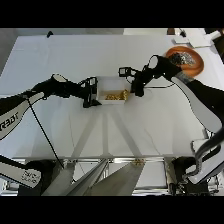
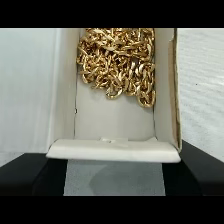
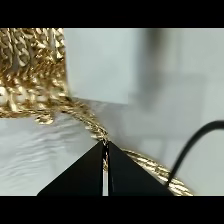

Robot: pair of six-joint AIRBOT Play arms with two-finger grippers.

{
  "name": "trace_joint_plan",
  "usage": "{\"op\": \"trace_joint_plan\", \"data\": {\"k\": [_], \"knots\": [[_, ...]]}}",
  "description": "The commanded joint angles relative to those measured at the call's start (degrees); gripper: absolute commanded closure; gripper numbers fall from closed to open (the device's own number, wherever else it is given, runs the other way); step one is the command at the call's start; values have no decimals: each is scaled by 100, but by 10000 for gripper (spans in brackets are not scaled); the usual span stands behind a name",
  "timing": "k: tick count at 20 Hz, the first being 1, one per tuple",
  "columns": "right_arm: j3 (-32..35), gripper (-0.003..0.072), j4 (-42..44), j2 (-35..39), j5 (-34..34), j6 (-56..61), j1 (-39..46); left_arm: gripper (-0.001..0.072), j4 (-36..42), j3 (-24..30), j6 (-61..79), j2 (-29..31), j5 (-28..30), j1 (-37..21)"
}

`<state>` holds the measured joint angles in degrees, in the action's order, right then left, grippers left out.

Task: Fold the box and place the chain.

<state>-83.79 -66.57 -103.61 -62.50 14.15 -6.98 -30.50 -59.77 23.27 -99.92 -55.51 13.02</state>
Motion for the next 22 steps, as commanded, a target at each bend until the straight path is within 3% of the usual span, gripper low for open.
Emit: {"op": "trace_joint_plan", "data": {"k": [1, 4, 9, 12, 15, 22], "knots": [[0, 678, -223, 466, 195, 538, 2, 314, -2, -2, 2, 0, 0, -7], [0, 678, -197, 876, -190, 831, -44, 314, -2, -2, 2, 0, 0, -7], [-2, 678, -197, 1543, -1423, 861, -365, 314, -2, -2, 2, 0, 0, -7], [-2, 678, -31, 1812, -1582, 855, -667, 313, -2, -2, 2, 0, 0, -7], [0, 678, 437, 1840, -1220, 855, -957, 313, -2, -2, 2, 0, 0, -7], [-2, 678, 715, 1799, 907, 1139, -1414, 313, -2, -2, 2, 0, 0, -7]]}}
